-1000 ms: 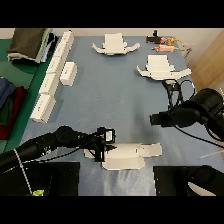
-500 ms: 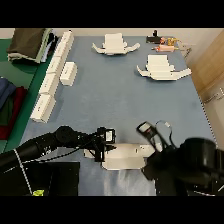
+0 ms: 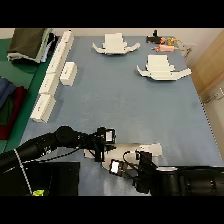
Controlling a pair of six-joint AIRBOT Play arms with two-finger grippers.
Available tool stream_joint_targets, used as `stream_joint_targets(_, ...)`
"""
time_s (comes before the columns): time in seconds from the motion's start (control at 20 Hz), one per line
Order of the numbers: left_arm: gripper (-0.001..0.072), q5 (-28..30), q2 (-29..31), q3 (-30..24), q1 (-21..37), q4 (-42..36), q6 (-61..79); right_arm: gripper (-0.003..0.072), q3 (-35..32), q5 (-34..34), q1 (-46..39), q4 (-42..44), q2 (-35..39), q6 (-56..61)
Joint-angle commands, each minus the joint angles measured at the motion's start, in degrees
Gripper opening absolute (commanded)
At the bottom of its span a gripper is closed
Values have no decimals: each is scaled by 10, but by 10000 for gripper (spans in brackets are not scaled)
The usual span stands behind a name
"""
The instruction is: Fold the box.
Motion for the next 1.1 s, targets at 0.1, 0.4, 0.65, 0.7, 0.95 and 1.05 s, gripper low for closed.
stream_joint_targets(0.1,15,0,0,0,0,0,0,650,-1,47,9,-107,-53,82)
stream_joint_targets(0.4,15,0,0,0,0,0,0,649,0,-39,9,-141,-52,273)
stream_joint_targets(0.65,15,0,0,0,0,0,0,649,16,-40,9,-139,-52,305)
stream_joint_targets(0.7,15,0,0,0,0,0,0,649,25,-43,9,-139,-52,305)
stream_joint_targets(0.95,15,0,0,0,0,0,0,652,58,-90,9,-151,-52,304)
stream_joint_targets(1.05,15,0,0,0,0,0,0,669,58,-98,9,-150,-52,303)
